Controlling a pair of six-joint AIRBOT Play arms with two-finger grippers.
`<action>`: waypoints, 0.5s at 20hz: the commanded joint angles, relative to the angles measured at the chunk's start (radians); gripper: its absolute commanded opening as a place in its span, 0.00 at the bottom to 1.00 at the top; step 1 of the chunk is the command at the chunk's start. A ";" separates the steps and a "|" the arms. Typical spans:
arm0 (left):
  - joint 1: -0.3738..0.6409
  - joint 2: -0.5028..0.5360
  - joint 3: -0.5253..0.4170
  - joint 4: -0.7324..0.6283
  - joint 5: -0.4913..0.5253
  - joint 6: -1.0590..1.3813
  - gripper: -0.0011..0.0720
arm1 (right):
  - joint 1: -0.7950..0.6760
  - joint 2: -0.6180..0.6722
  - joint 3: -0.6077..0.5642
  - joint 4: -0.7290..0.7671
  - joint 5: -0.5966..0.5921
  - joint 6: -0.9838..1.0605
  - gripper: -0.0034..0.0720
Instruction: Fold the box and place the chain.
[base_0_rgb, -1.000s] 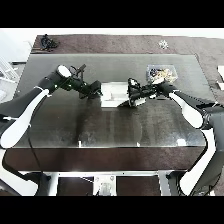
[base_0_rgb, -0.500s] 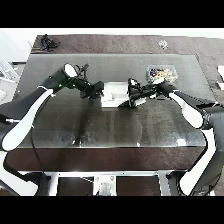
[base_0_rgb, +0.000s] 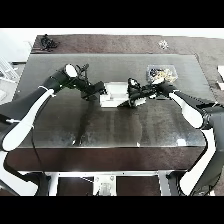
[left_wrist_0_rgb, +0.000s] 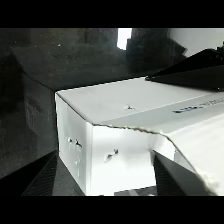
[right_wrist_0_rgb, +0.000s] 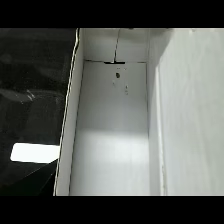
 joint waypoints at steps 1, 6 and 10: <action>0.000 0.000 0.001 0.010 -0.008 0.000 0.96 | 0.001 0.000 0.000 -0.001 0.000 0.000 0.81; -0.013 0.000 0.001 0.031 -0.010 -0.002 0.87 | 0.001 0.000 0.000 -0.001 0.000 0.000 0.81; -0.033 0.000 0.001 0.078 0.013 -0.017 0.61 | 0.001 0.000 0.000 -0.001 -0.001 0.000 0.81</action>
